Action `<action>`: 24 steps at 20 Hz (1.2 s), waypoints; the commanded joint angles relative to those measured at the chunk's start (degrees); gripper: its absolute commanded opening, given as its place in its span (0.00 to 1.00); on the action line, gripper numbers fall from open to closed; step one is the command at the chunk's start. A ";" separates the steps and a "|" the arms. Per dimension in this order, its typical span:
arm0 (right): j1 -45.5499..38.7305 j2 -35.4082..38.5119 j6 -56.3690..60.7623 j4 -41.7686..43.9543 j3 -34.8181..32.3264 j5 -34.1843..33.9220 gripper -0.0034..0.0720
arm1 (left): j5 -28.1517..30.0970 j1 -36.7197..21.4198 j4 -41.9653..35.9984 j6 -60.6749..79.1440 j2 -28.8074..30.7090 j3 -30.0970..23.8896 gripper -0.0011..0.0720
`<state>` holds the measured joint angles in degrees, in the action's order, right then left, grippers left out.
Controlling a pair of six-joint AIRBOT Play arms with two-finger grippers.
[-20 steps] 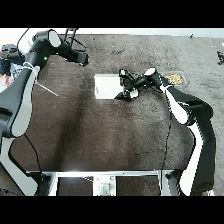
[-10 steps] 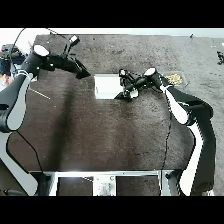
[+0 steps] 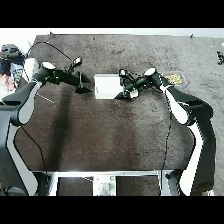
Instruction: Fold the box and place the chain.
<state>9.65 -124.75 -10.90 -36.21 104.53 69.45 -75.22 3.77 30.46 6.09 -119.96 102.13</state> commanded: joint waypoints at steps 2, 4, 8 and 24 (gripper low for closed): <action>0.04 -0.02 0.02 -0.02 0.02 0.00 0.72 | -1.92 0.02 1.44 5.31 -1.29 -0.24 1.00; 0.04 -0.02 0.02 0.00 0.02 0.00 0.72 | -3.91 0.07 -1.25 8.02 -2.08 -0.24 1.00; 0.04 -0.02 0.02 -0.02 0.02 0.00 0.72 | -4.28 0.13 -3.69 13.64 -3.02 -0.28 1.00; 0.04 -0.02 0.02 -0.02 0.02 -0.02 0.72 | -0.57 3.58 -5.25 14.99 -4.55 -0.48 1.00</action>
<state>9.65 -124.75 -10.90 -36.23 104.53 69.45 -76.42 6.68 25.91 20.99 -124.09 101.67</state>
